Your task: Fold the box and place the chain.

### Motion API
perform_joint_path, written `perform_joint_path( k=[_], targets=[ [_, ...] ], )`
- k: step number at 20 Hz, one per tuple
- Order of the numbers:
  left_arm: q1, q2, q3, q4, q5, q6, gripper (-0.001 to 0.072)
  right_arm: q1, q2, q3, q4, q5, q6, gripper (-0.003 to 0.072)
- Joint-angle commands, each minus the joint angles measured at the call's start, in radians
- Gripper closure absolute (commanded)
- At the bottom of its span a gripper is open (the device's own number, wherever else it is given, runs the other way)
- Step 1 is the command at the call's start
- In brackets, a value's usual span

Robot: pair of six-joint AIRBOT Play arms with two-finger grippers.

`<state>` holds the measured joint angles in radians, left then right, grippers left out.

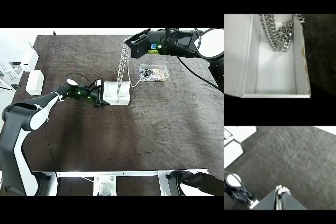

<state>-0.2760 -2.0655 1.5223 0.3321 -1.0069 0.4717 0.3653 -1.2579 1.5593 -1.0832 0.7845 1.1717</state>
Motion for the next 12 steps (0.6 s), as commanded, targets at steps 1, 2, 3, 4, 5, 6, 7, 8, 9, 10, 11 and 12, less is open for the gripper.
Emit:
perform_joint_path(
  k=[1, 2, 3, 4, 5, 6, 7, 8, 9, 10, 11, 12],
  targets=[
    [0.000, 0.000, 0.000, 0.000, 0.000, 0.000, 0.0305, 0.001, 0.003, 0.028, -0.003, -0.018, -0.005, 0.0671],
    [0.000, 0.000, 0.000, 0.000, 0.000, 0.000, 0.0305, 0.001, 0.003, 0.039, -0.003, -0.018, -0.005, 0.0671],
    [0.000, 0.000, 0.000, 0.000, 0.000, 0.000, 0.0305, 0.001, 0.004, 0.049, -0.012, -0.017, -0.005, 0.0671],
    [0.000, 0.000, 0.000, 0.000, 0.000, 0.000, 0.0305, 0.001, 0.008, 0.053, -0.026, -0.017, -0.005, 0.0671],
    [0.000, 0.000, 0.000, 0.000, 0.000, 0.000, 0.0305, 0.001, 0.012, 0.053, -0.031, -0.014, -0.005, 0.0671],
    [0.000, 0.000, 0.000, 0.000, 0.000, 0.000, 0.0305, 0.001, 0.014, 0.053, -0.036, -0.008, -0.005, 0.0671],
    [0.000, 0.000, 0.000, 0.000, 0.000, 0.000, 0.0305, 0.001, 0.016, 0.053, -0.045, -0.005, -0.004, 0.0671],
    [0.000, 0.000, 0.000, 0.000, 0.000, 0.000, 0.0305, 0.001, 0.016, 0.053, -0.054, -0.006, -0.005, 0.0672],
    [0.000, 0.000, 0.000, 0.000, 0.000, 0.000, 0.0305, 0.001, 0.016, 0.053, -0.055, -0.005, -0.004, 0.0671],
    [0.000, 0.000, 0.000, 0.000, 0.000, 0.000, 0.0305, 0.001, 0.016, 0.052, -0.055, 0.002, -0.004, 0.0671],
    [0.000, 0.000, 0.000, 0.000, 0.000, 0.000, 0.0305, 0.001, 0.016, 0.052, -0.055, 0.014, -0.004, 0.0671],
    [0.000, 0.000, 0.000, 0.000, 0.000, 0.000, 0.0305, 0.001, 0.016, 0.052, -0.055, 0.029, -0.003, 0.0672]
  ],
)
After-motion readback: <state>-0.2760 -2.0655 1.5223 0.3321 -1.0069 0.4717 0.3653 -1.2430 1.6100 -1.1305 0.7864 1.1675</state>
